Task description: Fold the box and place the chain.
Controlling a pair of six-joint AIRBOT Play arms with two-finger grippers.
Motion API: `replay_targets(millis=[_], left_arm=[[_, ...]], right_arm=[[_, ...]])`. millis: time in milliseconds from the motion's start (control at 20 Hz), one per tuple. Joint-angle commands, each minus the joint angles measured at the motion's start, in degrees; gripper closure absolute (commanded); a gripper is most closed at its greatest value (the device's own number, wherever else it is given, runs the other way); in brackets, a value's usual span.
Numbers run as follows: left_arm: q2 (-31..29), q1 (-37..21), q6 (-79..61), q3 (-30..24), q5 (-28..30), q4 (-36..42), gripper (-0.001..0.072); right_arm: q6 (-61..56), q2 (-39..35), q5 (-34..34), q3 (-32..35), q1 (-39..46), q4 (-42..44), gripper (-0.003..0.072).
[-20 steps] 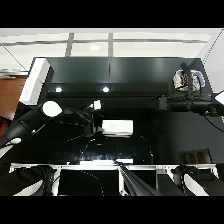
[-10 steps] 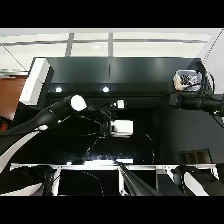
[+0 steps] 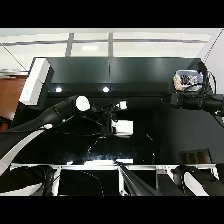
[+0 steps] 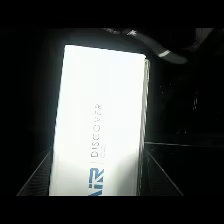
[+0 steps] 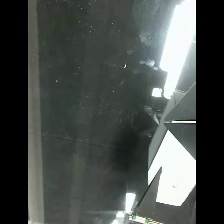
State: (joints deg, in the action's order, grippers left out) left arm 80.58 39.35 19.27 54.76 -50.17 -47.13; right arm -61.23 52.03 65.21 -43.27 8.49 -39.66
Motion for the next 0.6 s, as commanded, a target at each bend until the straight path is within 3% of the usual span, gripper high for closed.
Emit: replay_targets(millis=[0,550], left_arm=[[0.11,0.42,0.72,0.07,-0.57,-0.42,-0.0003],[0.96,2.78,2.34,0.07,0.81,-3.63,-0.0003]], right_arm=[[0.22,-0.02,-1.09,-0.02,0.02,-0.02,0.0656],[0.61,-0.02,-1.42,0.09,0.00,0.02,0.0657]])
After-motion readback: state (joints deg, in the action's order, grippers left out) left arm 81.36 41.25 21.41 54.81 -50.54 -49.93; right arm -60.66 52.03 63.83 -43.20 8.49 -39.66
